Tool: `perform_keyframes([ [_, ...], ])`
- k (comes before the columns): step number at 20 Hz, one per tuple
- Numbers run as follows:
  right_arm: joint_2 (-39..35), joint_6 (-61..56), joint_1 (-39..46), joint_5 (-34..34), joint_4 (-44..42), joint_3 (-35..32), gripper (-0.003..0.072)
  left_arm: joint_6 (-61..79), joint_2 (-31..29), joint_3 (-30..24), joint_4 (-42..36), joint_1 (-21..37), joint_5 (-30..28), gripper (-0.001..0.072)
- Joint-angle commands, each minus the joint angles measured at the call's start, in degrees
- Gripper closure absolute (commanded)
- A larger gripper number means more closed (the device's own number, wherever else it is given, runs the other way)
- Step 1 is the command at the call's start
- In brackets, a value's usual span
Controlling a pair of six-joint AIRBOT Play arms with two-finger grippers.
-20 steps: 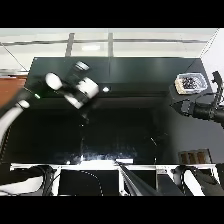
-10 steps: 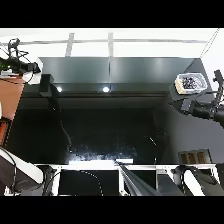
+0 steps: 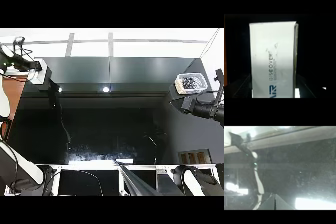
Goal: Fold the box and place the chain.
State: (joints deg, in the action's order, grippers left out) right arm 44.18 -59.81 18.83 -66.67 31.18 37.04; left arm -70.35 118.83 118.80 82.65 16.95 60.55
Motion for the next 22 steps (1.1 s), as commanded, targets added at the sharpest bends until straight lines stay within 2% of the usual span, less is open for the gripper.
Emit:
perform_keyframes([
  [1,0.0,0.0,0.0,0.2,-0.1,0.1,0.0678,-5.0,-7.9,0.3,5.1,-0.2,10.0,0.0052],
  [2,0.0,0.0,0.0,0.3,-0.1,0.1,0.0679,-7.7,-10.6,0.3,5.4,0.0,14.7,0.0194],
  [3,0.0,0.0,0.0,0.0,0.0,0.5,0.0679,-11.4,-13.5,0.1,4.6,0.3,20.5,0.0414],
  [5,-0.1,0.0,0.0,-3.6,0.2,1.4,0.0679,-12.0,-19.4,-5.4,-5.8,0.2,30.9,0.069],
  [6,-0.4,0.0,0.0,-6.1,0.9,1.5,0.068,-11.9,-23.2,-10.5,-10.4,-0.7,32.7,0.069],
  [7,-1.2,0.0,-0.1,-8.0,3.2,1.5,0.0682,-11.9,-28.7,-17.9,-12.7,-2.5,30.6,0.069],
  [9,-5.9,-1.1,-0.1,-8.7,11.4,1.4,0.0684,-11.9,-43.1,-36.3,-13.2,-7.9,17.4,0.069],
  [10,-9.7,-1.5,-0.1,-6.7,16.0,1.4,0.0684,-11.5,-50.7,-45.9,-13.3,-10.9,10.0,0.0689],
  [11,-14.4,-1.5,-0.1,-2.3,19.6,0.5,0.0684,-10.5,-59.1,-56.4,-13.3,-14.4,2.6,0.0689],
  [13,-23.0,-1.4,0.0,9.7,20.9,-4.4,0.0683,-10.4,-74.1,-75.3,-13.2,-20.3,-9.8,0.0687],
  [15,-26.0,-1.0,0.0,19.3,20.8,-10.6,0.0686,-11.2,-86.7,-89.9,-13.3,-23.3,-18.8,0.0687],
  [16,-25.3,-0.8,0.0,22.1,20.8,-13.0,0.0686,-11.2,-92.1,-95.2,-13.5,-23.7,-21.3,0.0687],
  [18,-22.4,0.3,0.0,23.6,21.0,-14.5,0.0685,-11.2,-99.6,-101.3,-13.2,-23.5,-23.0,0.0687],
  [20,-18.9,0.4,0.0,24.7,21.0,-14.5,0.0685,-11.2,-102.8,-102.7,-12.9,-22.6,-22.8,0.0687],
  [22,-17.7,0.5,0.0,25.1,21.4,-14.5,0.0685,-11.1,-103.2,-102.5,-12.8,-22.1,-23.0,0.0687],
])
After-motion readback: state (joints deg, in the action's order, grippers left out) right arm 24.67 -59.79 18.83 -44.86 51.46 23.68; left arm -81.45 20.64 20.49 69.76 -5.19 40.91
